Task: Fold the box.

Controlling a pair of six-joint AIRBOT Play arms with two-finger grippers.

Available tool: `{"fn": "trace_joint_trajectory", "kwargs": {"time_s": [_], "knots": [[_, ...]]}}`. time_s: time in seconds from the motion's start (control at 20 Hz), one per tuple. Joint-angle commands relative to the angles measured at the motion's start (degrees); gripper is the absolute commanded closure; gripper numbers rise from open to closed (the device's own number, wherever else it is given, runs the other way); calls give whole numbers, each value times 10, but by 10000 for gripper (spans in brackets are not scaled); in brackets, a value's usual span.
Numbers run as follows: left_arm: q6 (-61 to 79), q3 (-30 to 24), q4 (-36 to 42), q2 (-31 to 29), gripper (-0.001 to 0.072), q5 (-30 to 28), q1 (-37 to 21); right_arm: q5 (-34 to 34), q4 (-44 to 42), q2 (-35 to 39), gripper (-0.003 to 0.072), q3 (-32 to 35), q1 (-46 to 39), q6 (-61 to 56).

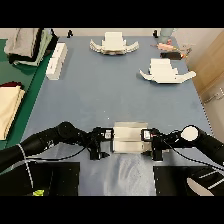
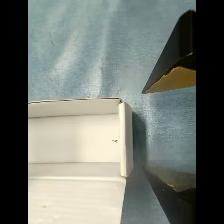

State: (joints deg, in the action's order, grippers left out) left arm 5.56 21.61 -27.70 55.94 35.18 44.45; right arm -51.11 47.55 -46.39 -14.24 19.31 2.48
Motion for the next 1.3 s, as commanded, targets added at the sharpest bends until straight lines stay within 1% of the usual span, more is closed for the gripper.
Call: {"fn": "trace_joint_trajectory", "kwargs": {"time_s": [0.0,0.15,0.3,0.45,0.65,0.75,1.0,1.25], "knots": [[23,1,54,25,18,-22,14,0,0,0,186,0,1,0],[23,5,85,42,18,-37,28,0,0,0,186,0,1,0],[24,5,85,52,18,-38,34,0,0,0,186,0,1,0],[20,5,88,61,18,-67,34,0,0,0,186,0,1,0],[14,5,89,61,18,-69,35,0,0,0,186,0,1,0],[15,5,88,61,18,-75,43,0,0,0,186,0,1,0],[16,6,83,62,18,-109,75,0,0,0,186,0,1,0],[26,11,83,70,20,-111,81,0,0,0,186,0,1,0]]}}
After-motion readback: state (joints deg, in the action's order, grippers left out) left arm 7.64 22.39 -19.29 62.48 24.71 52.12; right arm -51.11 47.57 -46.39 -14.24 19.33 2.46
